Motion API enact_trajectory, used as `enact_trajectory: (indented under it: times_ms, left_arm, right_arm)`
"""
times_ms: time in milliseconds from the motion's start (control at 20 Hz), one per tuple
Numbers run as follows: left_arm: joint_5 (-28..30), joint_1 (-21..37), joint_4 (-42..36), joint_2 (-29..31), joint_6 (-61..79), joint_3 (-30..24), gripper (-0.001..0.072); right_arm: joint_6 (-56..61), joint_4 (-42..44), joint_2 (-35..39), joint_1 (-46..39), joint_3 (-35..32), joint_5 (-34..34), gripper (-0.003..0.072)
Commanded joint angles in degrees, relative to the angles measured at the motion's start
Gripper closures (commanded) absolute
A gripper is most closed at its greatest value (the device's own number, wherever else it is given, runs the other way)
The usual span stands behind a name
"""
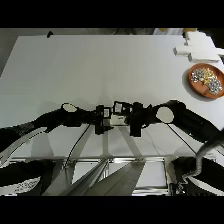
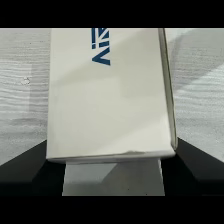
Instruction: Fold the box and place the chain.
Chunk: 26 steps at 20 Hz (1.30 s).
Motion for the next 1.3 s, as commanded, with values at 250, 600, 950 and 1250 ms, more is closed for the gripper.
enact_trajectory:
  times_ms: [250,600,950,1250]
  left_arm:
    - [-0.04,0.02,-0.07,0.00,-0.07,-0.02,0.0501]
    - [-0.02,0.02,-0.07,0.00,-0.07,-0.02,0.0501]
    - [-0.02,0.02,-0.04,0.00,-0.07,-0.02,0.0501]
    - [-0.04,0.02,-0.07,0.00,-0.07,-0.02,0.0501]
  right_arm:
    - [1.44,-0.04,-1.16,0.07,-0.63,0.70,0.0670]
    - [1.51,0.02,-1.20,0.07,-4.90,-1.49,0.0670]
    - [2.73,-0.02,0.22,0.04,-4.81,-1.88,0.0670]
    - [19.78,-2.93,8.31,-3.89,-2.08,-2.08,0.0670]
